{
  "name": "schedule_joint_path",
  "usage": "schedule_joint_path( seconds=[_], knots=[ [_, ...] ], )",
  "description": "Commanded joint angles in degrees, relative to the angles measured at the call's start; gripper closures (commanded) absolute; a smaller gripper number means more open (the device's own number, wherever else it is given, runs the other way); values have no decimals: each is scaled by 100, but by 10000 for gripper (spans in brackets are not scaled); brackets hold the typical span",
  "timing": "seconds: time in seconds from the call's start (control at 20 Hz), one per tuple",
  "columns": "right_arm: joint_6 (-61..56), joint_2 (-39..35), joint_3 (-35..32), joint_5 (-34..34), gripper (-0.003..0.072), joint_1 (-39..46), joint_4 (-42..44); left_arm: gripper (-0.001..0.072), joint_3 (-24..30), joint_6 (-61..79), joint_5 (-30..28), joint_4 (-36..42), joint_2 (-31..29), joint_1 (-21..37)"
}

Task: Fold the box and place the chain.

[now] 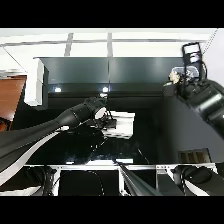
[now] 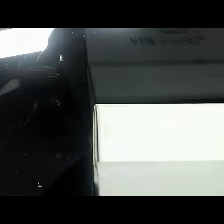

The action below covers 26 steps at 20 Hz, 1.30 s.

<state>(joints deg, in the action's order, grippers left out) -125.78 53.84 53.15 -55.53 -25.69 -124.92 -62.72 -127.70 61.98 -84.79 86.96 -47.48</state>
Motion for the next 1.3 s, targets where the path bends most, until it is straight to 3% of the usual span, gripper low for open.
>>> schedule_joint_path(
  seconds=[0.0, 0.1, 0.2, 0.5, 0.65, 0.75, 1.05, 1.1, 1.15, 1.25],
  knots=[
    [-269, 601, -225, 2041, -22, 1786, 896, 679, 0, 0, 0, -4, 0, 4],
    [0, 1322, 61, 2529, -13, 2564, 1836, 679, -2, 0, -74, -2, 0, 4],
    [146, 2284, 955, 1869, -13, 3010, 2199, 679, 0, 0, -70, -4, 0, 4],
    [1145, 5311, 5014, -992, -13, 3718, 2647, 679, 0, 0, -22, -4, 0, 4],
    [1399, 6251, 6264, -1207, -13, 3928, 3307, 679, 0, 0, -24, -4, 0, 4],
    [1419, 6540, 6533, -1078, -12, 3991, 3453, 678, 0, 0, -22, 0, 0, 4],
    [1565, 6837, 6518, -1023, 6, 4076, 3445, 679, 0, 0, -20, 0, 0, 4],
    [1591, 6839, 6502, -1023, 110, 4076, 3445, 679, 0, 0, -20, 2, -2, 4],
    [1596, 6839, 6502, -1049, 138, 4079, 3447, 679, 0, 0, -20, 0, 0, 4],
    [1744, 6830, 6505, -1329, 534, 4081, 3460, 679, 0, 0, -22, -2, 0, 4]
  ],
)
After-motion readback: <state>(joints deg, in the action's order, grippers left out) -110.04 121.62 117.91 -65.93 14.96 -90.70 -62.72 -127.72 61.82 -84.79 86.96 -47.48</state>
